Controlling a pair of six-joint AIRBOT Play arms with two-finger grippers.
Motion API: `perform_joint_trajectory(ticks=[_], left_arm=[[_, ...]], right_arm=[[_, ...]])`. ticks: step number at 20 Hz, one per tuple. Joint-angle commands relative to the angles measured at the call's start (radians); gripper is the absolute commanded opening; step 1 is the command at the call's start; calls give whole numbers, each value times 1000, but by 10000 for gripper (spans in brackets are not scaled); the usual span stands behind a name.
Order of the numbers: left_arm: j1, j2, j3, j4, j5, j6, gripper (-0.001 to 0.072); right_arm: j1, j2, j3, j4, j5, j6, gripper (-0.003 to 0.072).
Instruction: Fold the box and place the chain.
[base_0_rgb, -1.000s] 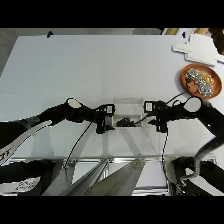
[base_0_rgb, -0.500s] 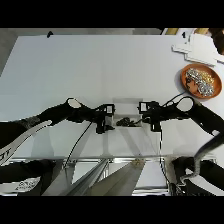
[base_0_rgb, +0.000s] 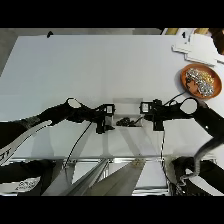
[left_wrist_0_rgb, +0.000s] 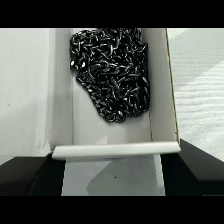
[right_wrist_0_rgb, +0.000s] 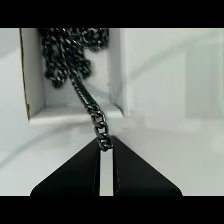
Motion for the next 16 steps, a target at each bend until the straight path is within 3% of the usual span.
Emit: perform_joint_trajectory(ticks=[1, 6, 11, 16], left_arm=[[0, 0, 1, 0, -1, 0, 151], [0, 0, 1, 0, -1, 0, 151], [0, 0, 1, 0, -1, 0, 151], [0, 0, 1, 0, -1, 0, 151]], right_arm=[[8, 92, 0, -35, 36, 157, 19], [182, 149, 0, 305, 29, 130, 19], [377, 143, 0, 477, -292, 111, 18], [393, 141, 0, 517, -348, 131, 19]])
